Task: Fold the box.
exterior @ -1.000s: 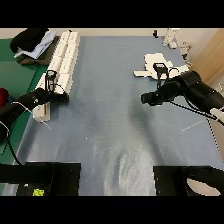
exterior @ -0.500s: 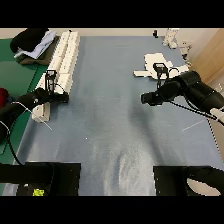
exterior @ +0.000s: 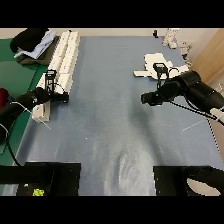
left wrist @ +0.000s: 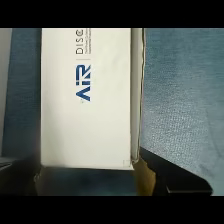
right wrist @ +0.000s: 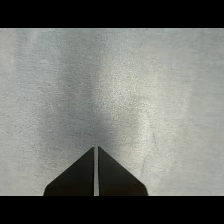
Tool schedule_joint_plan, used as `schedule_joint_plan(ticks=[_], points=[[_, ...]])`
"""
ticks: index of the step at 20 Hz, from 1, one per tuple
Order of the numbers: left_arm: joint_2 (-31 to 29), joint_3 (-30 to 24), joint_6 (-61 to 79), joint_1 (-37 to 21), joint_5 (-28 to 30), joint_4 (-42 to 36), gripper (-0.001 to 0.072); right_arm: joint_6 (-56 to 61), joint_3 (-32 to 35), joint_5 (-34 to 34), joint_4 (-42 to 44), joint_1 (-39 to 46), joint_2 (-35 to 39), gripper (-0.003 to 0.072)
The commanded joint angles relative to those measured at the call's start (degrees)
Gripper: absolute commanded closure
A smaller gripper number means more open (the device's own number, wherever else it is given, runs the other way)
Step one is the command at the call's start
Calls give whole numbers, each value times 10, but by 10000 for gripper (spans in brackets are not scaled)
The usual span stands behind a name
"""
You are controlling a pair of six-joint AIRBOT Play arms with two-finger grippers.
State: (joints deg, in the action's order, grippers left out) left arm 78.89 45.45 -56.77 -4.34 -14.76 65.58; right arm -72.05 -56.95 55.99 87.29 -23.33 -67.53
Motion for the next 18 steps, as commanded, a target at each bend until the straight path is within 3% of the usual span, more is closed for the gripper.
schedule_joint_plan(ticks=[1, 9, 12, 15, 18], points=[[-34, 3, 0, -4, -58, 3, 8, 0, -1, 1, 1, 0, 0, 647], [-185, 40, -1, -27, -323, 2, 30, 0, -1, 16, 18, 0, 0, 647], [-221, 60, -1, 8, -378, -43, 675, -10, -3, 11, 50, 0, -7, 656], [-219, 79, -22, 79, -398, -78, 693, -26, -4, -21, 92, -5, -17, 673], [-176, 100, -111, 140, -399, -78, 693, -26, -27, -28, 92, -20, -39, 672]])
